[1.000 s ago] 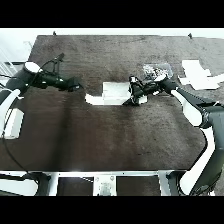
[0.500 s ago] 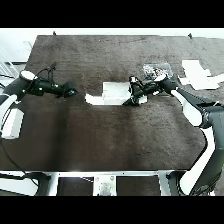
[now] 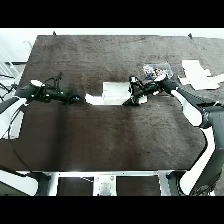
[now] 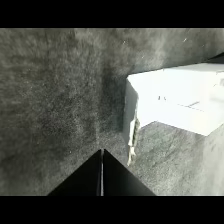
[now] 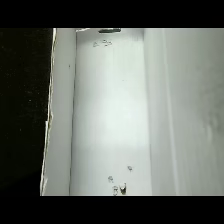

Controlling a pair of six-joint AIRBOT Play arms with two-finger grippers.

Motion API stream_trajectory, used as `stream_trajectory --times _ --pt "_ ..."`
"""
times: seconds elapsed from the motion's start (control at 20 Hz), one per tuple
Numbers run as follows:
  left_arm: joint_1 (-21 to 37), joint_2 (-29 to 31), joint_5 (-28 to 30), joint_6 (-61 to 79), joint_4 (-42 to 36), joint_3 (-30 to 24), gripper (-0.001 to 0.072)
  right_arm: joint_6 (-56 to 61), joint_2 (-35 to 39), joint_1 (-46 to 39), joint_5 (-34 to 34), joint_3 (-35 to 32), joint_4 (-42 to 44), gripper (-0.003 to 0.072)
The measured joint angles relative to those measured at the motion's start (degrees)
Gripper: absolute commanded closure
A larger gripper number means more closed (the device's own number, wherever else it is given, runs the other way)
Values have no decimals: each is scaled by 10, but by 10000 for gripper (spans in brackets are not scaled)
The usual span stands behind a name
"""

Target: Fold the box and place the chain.

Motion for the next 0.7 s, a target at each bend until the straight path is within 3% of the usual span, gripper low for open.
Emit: stream_trajectory --times 0.55,0.6,0.65,0.7 --pt "-67 -74 -18 6 -36 70 689 0 0 0 0 0 0 100" --pt "-69 -75 -21 7 -45 73 558 0 0 0 0 0 0 100" --pt "-71 -76 -22 7 -51 76 364 0 0 0 0 0 0 100" --pt "-71 -76 -24 8 -59 80 364 0 0 0 0 0 0 100"
